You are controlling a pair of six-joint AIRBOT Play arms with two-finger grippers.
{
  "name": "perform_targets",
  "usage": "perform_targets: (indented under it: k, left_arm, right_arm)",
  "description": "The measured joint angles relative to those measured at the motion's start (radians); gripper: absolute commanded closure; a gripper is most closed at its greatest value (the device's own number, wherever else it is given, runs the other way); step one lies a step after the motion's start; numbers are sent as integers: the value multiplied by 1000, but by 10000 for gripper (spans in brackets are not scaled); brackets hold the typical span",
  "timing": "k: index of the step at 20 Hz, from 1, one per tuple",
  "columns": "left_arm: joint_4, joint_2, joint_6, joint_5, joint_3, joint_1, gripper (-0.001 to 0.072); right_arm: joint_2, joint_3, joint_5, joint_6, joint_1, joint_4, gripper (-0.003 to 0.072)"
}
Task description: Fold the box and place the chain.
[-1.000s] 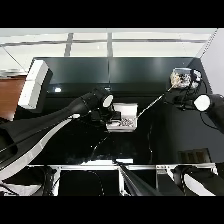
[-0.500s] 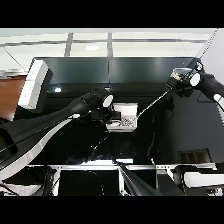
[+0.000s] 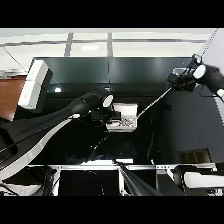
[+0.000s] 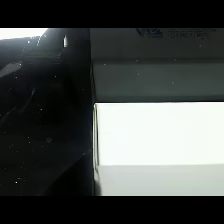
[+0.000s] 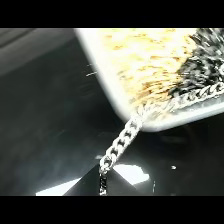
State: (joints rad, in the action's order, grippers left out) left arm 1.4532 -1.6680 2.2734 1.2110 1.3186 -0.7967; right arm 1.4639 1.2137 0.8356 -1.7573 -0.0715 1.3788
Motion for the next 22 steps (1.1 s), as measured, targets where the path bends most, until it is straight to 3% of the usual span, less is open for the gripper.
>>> perform_targets:
  k: [5, 10, 17, 22]
  left_arm:
    - [0, 0, 0, -1, 0, 0, 683]
    - [0, 0, 0, -4, 0, 1, 683]
    - [1, 0, 0, -4, 0, 0, 683]
    - [0, 0, -1, -3, 0, 0, 683]
  right_arm:
    - [-360, 2, 237, 140, 69, -75, 675]
    - [-640, 3, 303, 165, 169, -251, 675]
    - [-721, 3, 226, 255, 293, -615, 670]
    - [-721, 3, 108, 286, 378, -718, 669]
